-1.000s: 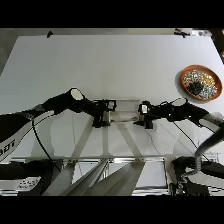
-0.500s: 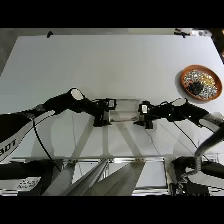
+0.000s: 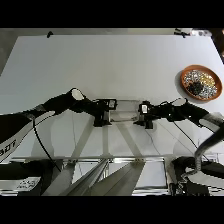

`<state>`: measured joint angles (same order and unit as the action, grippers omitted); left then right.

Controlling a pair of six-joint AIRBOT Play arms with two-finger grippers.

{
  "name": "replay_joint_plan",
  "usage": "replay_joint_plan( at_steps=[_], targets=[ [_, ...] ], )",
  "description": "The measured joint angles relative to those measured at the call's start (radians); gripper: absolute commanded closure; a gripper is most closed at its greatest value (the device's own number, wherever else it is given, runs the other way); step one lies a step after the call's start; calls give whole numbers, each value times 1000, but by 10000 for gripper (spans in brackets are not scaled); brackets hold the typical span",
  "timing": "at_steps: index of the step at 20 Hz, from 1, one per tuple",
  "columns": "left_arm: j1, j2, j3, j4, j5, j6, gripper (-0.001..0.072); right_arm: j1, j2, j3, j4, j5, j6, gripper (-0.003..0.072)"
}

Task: Fold the box and place the chain.

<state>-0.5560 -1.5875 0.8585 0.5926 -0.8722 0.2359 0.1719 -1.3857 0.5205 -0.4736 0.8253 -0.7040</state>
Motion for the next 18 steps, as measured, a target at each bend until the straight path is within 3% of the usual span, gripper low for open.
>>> replay_joint_plan(
  at_steps=[18],
  targets=[
    [-2,0,0,-1,4,0,455,0,0,0,9,-1,-8,277]
  ],
)
